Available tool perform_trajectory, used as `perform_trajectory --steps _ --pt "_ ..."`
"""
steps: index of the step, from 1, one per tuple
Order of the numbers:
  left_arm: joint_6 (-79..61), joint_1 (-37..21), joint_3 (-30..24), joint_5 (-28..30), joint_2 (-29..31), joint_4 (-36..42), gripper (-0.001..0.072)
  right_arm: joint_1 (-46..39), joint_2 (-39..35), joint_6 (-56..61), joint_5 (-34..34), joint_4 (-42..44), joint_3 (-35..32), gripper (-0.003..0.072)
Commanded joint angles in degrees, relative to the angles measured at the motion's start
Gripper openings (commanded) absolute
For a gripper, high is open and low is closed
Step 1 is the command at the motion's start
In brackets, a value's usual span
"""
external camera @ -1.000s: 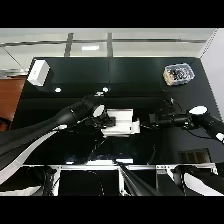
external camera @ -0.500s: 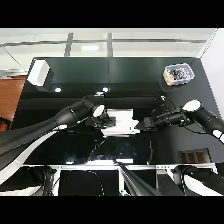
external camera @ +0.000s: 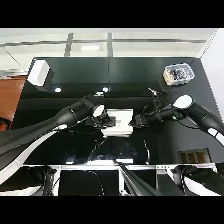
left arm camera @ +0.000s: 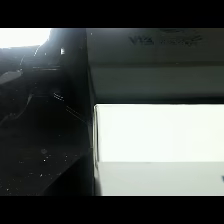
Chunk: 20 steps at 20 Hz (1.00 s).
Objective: Fold the box and place the chain.
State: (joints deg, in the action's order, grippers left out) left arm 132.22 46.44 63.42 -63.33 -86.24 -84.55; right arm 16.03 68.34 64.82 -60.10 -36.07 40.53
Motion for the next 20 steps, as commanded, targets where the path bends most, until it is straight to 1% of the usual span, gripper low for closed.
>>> perform_trajectory --steps 1,5,7,12,14,18,20 --pt "0.00 -0.04 0.04 0.02 0.00 0.02 0.0026 3.41 0.02 12.37 2.73 -9.07 2.47 0.0337" --pt "-0.02 -0.04 0.04 0.04 0.00 0.00 0.0025 6.32 0.02 20.59 3.28 -16.26 3.10 0.0337" --pt "-0.02 -0.04 0.04 0.07 0.00 0.02 0.0025 8.33 0.04 23.69 4.72 -18.80 3.15 0.0337" --pt "0.00 -0.04 0.04 0.09 0.00 0.00 0.0026 11.47 2.08 28.24 5.29 -19.74 5.75 0.0336" --pt "-0.02 -0.04 0.04 0.07 0.00 0.00 0.0026 13.18 3.23 30.84 5.27 -21.66 7.43 0.0336" --pt "-0.02 -0.04 0.04 0.07 0.00 0.00 0.0026 14.49 4.15 37.57 4.74 -26.75 8.13 0.0336" --pt "-0.02 -0.04 0.04 0.09 0.00 0.00 0.0026 15.28 5.11 38.56 4.28 -27.21 8.41 0.0336"
